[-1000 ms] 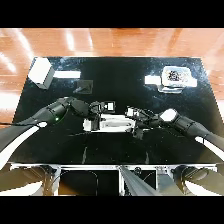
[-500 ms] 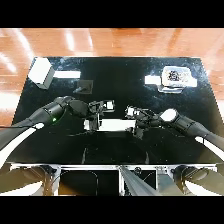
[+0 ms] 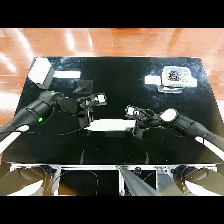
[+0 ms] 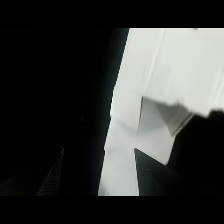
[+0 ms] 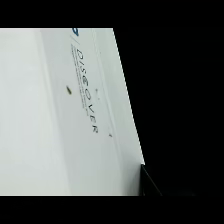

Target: Fold the box and place the chain.

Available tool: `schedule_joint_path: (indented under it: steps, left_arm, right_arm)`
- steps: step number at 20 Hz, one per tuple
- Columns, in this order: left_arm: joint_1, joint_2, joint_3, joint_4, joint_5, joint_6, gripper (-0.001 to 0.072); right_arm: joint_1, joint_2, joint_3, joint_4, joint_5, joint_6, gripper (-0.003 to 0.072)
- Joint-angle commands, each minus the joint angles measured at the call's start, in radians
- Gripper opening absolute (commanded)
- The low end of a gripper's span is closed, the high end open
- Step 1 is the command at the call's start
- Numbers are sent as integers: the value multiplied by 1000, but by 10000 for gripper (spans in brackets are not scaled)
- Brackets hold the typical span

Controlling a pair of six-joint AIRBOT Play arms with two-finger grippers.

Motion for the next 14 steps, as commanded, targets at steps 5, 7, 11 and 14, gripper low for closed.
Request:
schedule_joint_path:
  steps: [5, 7, 11, 14]
  left_arm:
    - [21, 34, -2, 28, 125, -174, 551]
    - [21, 34, -2, 27, 128, -210, 551]
    - [21, 34, -2, -37, 174, -264, 550]
    - [-10, 34, -2, -51, 159, -264, 550]
  right_arm:
    - [0, -1, 0, -21, 4, 0, 511]
    - [0, -1, 0, -65, 11, 1, 512]
    - [0, -1, 0, -97, 19, 0, 512]
    - [0, -1, 0, -97, 19, 1, 649]
